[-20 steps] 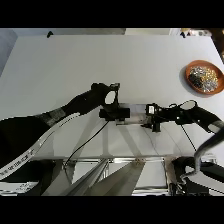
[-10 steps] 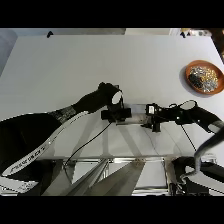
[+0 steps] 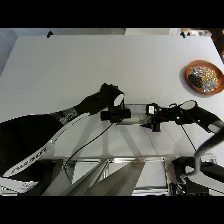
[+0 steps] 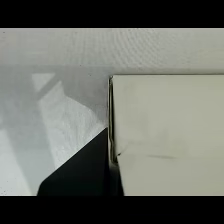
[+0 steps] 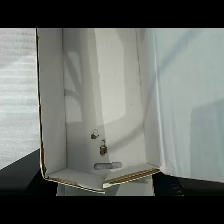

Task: Fold the box and place the chain.

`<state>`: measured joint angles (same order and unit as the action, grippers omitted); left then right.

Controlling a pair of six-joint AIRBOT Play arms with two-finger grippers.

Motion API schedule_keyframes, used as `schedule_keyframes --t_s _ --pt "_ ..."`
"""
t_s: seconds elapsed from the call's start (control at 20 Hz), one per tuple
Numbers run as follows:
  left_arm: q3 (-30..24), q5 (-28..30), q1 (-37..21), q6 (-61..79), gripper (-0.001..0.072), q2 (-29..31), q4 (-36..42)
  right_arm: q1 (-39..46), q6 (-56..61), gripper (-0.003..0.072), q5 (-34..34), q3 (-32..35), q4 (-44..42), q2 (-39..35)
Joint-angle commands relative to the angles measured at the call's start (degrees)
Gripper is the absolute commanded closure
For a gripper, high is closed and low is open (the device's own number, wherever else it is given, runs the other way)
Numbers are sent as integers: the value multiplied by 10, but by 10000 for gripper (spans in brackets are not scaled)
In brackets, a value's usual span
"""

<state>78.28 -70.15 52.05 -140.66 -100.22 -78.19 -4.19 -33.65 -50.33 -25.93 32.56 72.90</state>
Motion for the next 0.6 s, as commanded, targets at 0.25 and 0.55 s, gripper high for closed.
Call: schedule_keyframes --t_s 0.25,0.55 --pt "1 1 6 -4 301 2 -18 0 2 290 0 0 0 0" --pt "1 24 7 17 420 4 -27 0 2 290 0 0 0 0"
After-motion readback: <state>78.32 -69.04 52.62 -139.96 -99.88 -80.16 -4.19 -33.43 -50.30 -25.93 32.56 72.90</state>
